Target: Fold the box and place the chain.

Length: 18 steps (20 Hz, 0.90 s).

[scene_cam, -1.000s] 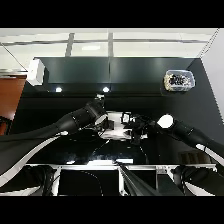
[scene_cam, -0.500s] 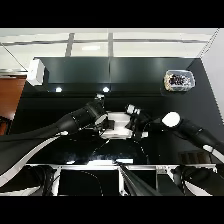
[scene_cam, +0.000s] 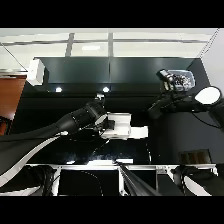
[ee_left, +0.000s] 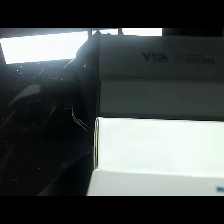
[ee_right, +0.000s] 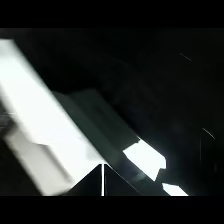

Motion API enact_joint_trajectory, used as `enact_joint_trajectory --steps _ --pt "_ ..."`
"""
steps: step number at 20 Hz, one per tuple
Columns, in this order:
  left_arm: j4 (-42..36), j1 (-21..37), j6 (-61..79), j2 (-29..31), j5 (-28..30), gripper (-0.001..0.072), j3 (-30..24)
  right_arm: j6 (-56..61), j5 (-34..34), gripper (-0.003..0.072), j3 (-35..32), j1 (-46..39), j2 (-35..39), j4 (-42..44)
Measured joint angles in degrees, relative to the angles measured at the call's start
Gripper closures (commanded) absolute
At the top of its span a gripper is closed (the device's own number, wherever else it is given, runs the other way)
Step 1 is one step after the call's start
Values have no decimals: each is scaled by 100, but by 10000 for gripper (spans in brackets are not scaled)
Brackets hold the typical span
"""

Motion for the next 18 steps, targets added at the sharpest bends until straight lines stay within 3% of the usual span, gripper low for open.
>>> enact_joint_trajectory --steps 3,6,11,18 --pt "0 0 0 0 0 682 0 1154 243 673 -15 -612 11 -870" --pt "2 0 0 0 0 682 0 2076 531 673 -396 -1141 -15 -1202" --pt "2 0 0 0 0 682 0 2509 625 673 -1272 -1106 -535 -249" --pt "2 0 -2 0 -9 682 0 1878 323 673 -1521 -413 -1497 1097"
